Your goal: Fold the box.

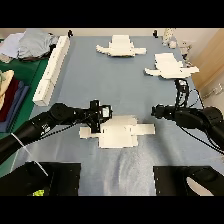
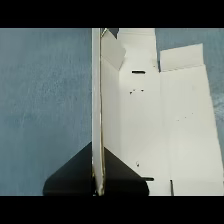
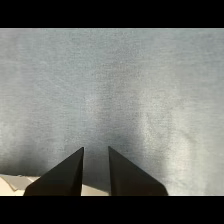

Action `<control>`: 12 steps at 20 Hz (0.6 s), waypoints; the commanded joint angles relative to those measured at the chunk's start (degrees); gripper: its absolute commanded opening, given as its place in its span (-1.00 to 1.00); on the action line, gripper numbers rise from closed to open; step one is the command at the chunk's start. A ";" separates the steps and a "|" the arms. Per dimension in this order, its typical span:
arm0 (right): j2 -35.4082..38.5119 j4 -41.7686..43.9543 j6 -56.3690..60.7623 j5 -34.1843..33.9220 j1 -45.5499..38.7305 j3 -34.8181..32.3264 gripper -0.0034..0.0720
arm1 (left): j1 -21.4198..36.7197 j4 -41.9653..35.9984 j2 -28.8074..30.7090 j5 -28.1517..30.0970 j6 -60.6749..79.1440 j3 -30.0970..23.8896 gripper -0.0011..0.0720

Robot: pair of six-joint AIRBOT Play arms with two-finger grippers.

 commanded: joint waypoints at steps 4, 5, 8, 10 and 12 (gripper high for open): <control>-0.02 -1.29 -0.02 1.07 0.04 0.07 -0.24 | -7.74 -10.93 2.84 5.16 12.39 -6.78 -0.95; -0.02 -1.31 0.00 1.07 0.04 0.07 -0.24 | -8.31 -12.20 2.71 5.16 12.92 -7.91 -0.95; -0.02 -1.29 0.00 1.36 0.04 0.07 -0.24 | -8.41 -12.52 1.44 5.29 12.90 -9.92 -0.95; -0.02 -1.27 0.00 1.38 0.04 0.07 -0.24 | -8.44 -12.55 0.11 5.38 12.85 -10.01 -0.94; -0.02 -1.25 0.00 1.40 0.04 0.07 -0.24 | -8.41 -12.52 -1.09 5.16 11.82 -10.01 -0.94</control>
